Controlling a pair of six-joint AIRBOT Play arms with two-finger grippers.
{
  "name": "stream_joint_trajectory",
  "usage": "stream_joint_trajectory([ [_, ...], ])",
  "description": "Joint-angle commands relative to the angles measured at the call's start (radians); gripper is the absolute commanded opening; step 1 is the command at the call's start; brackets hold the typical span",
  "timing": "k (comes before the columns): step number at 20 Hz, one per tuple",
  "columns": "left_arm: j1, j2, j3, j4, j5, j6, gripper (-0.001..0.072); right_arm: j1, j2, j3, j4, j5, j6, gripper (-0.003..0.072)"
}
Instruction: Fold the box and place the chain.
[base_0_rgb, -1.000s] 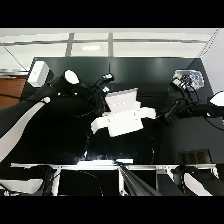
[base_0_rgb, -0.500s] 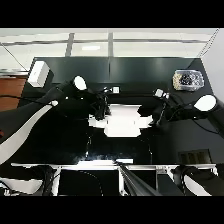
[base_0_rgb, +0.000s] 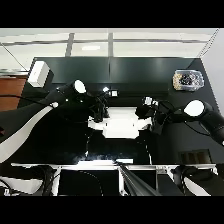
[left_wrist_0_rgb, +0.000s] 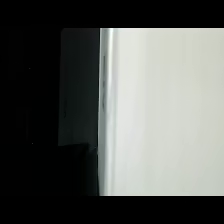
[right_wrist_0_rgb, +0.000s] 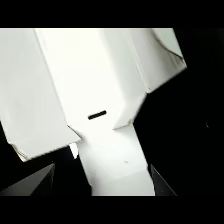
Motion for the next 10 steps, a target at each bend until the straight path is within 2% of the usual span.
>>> stream_joint_trajectory([
  [1, 0.005, -0.003, -0.002, 0.007, -0.006, -0.003, 0.0026, 0.035, -0.014, -0.029, 0.004, -0.046, -0.015, 0.0712],
  [4, 0.004, -0.003, -0.002, 0.007, -0.017, -0.003, 0.0026, 0.092, -0.035, -0.075, 0.009, -0.047, -0.079, 0.0712],
  [10, 0.004, -0.003, -0.002, 0.007, -0.029, -0.003, 0.0026, 0.175, -0.043, -0.113, -0.009, -0.134, -0.118, 0.0712],
])
